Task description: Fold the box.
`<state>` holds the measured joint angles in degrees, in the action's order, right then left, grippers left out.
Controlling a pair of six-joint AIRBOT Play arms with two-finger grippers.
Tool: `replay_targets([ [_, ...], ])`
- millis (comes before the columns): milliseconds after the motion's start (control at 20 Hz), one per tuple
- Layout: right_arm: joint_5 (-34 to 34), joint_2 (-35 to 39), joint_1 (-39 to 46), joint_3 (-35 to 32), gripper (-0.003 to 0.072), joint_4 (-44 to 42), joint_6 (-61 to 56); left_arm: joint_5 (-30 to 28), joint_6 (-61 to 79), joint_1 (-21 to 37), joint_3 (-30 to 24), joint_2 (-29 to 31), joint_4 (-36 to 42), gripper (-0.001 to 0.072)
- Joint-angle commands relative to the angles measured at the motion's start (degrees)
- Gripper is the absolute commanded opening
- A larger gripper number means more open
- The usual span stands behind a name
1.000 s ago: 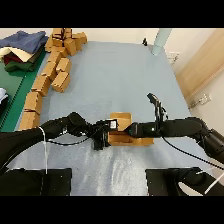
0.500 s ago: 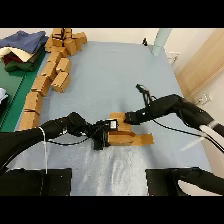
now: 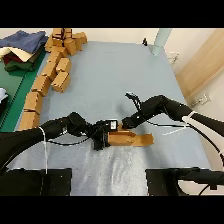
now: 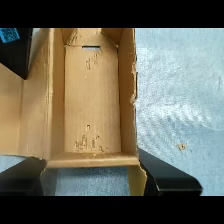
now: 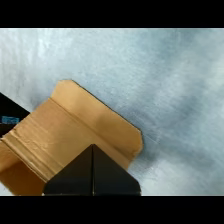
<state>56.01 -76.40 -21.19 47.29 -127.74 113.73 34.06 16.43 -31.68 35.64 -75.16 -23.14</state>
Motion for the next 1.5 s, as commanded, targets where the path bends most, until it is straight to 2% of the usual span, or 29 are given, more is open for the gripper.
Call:
replay_targets([
  [0, 0.57, 2.89, 0.15, 0.83, 0.0005, -0.57, 3.85, -0.07, 0.02, -0.02, 0.02, 0.04, -0.02, 0.0527],
  [100, 0.7, 8.55, 0.15, 0.83, 0.0004, 0.87, 4.66, -0.07, 0.02, -0.02, 0.02, 0.02, -0.02, 0.0528],
  [250, 5.95, 18.43, 0.07, 0.02, 0.0004, 6.01, 4.87, -0.07, 0.02, -0.02, 0.02, 0.04, -0.02, 0.0528],
  [400, 12.63, 29.0, 0.0, -5.86, 0.0005, 6.95, 11.13, -0.07, 0.02, -0.02, 0.02, 0.02, -0.02, 0.0528],
  [450, 13.05, 31.93, 0.02, -8.5, 0.0097, 7.02, 13.25, -0.07, 0.02, -0.02, 0.02, 0.04, -0.02, 0.0527],
  [500, 11.78, 34.56, 0.02, -11.47, 0.0392, 8.11, 16.48, -0.07, 0.02, -0.02, 0.02, 0.04, -0.02, 0.0528],
  [550, 9.92, 36.37, 0.02, -14.19, 0.0575, 9.81, 21.0, -0.07, 0.02, -0.02, 0.02, 0.02, -0.02, 0.0528],
  [600, 7.41, 37.64, 0.02, -16.79, 0.0644, 12.09, 25.75, -0.07, 0.02, -0.02, 0.02, 0.04, -0.02, 0.0528],
  [650, 4.85, 38.01, 0.02, -18.84, 0.0653, 14.27, 29.22, -0.07, 0.02, -0.02, 0.02, 0.02, -0.02, 0.0528],
  [900, -3.91, 33.42, 0.02, -21.18, 0.0652, 14.69, 40.3, -0.07, 0.02, -0.02, 0.02, 0.04, -0.02, 0.0527],
  [1150, -8.35, 28.81, -3.3, -21.18, 0.0641, 13.49, 45.99, -0.07, 0.02, -0.02, 0.02, 0.02, -0.02, 0.0527],
  [1200, -8.63, 28.44, -4.98, -21.18, 0.0605, 13.49, 45.97, -0.07, 0.02, -0.02, 0.02, 0.04, -0.02, 0.0528],
  [1250, -8.63, 28.09, -6.75, -21.18, 0.0418, 13.46, 45.97, -0.07, 0.02, -0.02, 0.02, 0.02, 0.0, 0.0528],
  [1300, -8.9, 27.69, -8.2, -21.18, 0.0332, 13.44, 45.97, -0.07, 0.02, -0.02, 0.02, 0.04, -0.02, 0.0527],
  [1350, -9.97, 27.08, -9.53, -21.18, 0.0314, 13.55, 45.97, -0.07, 0.02, -0.02, 0.02, 0.04, -0.02, 0.0528],
  [1400, -11.3, 26.45, -10.38, -21.18, 0.0238, 13.66, 45.99, -0.07, 0.02, -0.02, 0.02, 0.02, -0.02, 0.0527],
  [1450, -12.74, 25.66, -11.06, -21.18, 0.0221, 13.81, 46.01, -0.07, 0.02, -0.02, 0.02, 0.04, 0.0, 0.0528],
])
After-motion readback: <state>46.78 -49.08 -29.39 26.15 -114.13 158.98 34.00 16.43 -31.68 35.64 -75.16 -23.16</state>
